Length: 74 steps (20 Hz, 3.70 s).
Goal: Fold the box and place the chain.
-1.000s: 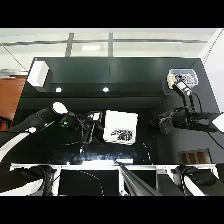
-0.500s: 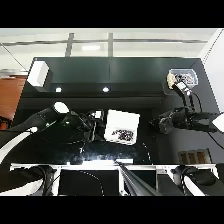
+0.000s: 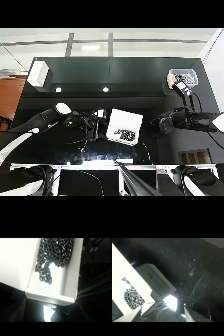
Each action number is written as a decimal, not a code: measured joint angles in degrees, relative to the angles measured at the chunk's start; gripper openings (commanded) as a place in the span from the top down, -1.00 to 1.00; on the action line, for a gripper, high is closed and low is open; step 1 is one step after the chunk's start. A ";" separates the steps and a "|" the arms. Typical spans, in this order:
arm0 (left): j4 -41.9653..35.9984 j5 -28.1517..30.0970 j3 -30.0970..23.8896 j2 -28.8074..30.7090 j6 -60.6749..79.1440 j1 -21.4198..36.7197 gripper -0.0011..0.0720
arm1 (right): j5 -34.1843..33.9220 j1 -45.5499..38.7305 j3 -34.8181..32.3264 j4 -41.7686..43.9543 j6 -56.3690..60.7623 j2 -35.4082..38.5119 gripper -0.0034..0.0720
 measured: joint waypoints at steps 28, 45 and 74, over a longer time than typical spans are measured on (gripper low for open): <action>4.09 -2.23 3.74 -3.21 -2.19 -3.15 -0.42 | -4.81 0.63 0.07 1.38 4.90 -1.79 -1.00; 4.24 -1.79 3.74 -3.19 -2.34 -3.15 -0.42 | 3.06 10.14 3.06 11.47 -21.64 -14.40 -1.00; 4.26 -1.77 3.74 -3.19 -2.29 -3.15 -0.43 | -2.78 19.23 0.72 3.54 -30.56 -14.51 0.27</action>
